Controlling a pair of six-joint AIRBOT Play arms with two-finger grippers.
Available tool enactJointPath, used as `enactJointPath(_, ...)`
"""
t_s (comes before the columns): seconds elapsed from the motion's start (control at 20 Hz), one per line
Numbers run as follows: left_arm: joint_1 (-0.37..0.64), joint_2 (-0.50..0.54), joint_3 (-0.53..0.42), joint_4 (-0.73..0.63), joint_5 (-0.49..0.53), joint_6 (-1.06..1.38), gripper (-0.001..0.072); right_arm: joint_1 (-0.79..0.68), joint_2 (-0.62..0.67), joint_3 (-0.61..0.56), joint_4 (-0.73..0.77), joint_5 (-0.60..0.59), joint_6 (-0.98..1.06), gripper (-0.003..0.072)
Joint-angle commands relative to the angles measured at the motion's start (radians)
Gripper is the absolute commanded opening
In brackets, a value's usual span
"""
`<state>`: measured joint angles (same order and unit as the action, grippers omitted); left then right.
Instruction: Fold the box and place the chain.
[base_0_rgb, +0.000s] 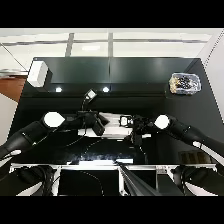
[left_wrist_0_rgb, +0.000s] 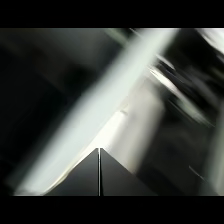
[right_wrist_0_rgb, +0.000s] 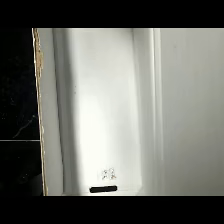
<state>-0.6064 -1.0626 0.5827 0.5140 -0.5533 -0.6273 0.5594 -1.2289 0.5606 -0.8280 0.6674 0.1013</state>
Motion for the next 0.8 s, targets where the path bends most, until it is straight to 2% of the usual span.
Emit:
enactJointPath(0.0, -0.016, -0.06, -0.003, -0.021, 0.262, 0.003, 0.003, 0.0, 0.0, 0.0, 0.0, 0.001, 0.001, 0.0466)
enactJointPath(0.2, -0.016, -0.138, -0.003, -0.021, 0.254, 0.003, 0.003, 0.0, 0.0, 0.0, 0.0, 0.001, 0.001, 0.0466)
enactJointPath(0.4, -0.016, -0.145, 0.0, -0.02, 0.254, 0.003, 0.003, 0.0, 0.0, 0.0, 0.001, 0.001, 0.001, 0.0465)
enactJointPath(0.55, -0.014, -0.095, 0.015, 0.006, 0.23, 0.003, 0.003, 0.0, 0.0, 0.0, 0.001, 0.001, 0.001, 0.0466)
enactJointPath(0.75, 0.013, 0.042, 0.016, 0.195, 0.112, 0.002, 0.003, 0.0, 0.0, 0.0, 0.001, 0.001, 0.001, 0.0466)
